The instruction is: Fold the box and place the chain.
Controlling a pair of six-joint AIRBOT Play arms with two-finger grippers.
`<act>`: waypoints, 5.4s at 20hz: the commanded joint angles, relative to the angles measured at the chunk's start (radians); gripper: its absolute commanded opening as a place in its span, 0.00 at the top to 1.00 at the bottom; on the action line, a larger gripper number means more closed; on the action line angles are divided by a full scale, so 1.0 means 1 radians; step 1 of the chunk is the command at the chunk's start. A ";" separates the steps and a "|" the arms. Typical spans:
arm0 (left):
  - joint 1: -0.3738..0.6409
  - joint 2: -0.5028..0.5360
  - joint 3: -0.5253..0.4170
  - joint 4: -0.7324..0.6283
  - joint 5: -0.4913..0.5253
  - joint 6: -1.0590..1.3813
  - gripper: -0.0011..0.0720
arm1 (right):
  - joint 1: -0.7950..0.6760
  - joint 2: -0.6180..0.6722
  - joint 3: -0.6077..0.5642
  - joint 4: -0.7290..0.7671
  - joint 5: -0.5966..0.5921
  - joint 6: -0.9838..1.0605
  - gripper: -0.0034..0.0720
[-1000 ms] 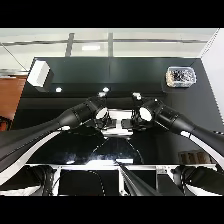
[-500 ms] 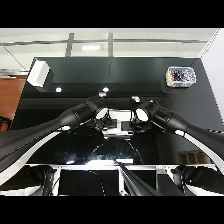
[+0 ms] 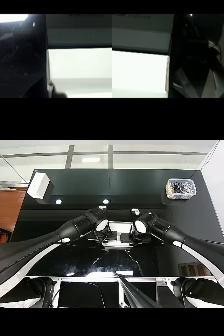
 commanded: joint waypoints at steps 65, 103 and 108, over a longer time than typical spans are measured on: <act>0.000 0.000 0.000 0.005 -0.021 0.003 0.95 | -0.913 -0.520 0.889 -0.019 -0.100 -0.529 0.00; 0.000 0.000 0.000 0.005 -0.073 0.003 0.95 | -0.885 -0.115 0.978 0.077 0.167 -0.752 0.94; 0.000 0.000 0.000 0.005 -0.072 0.003 0.95 | -0.815 0.074 0.978 0.079 0.307 -0.775 0.94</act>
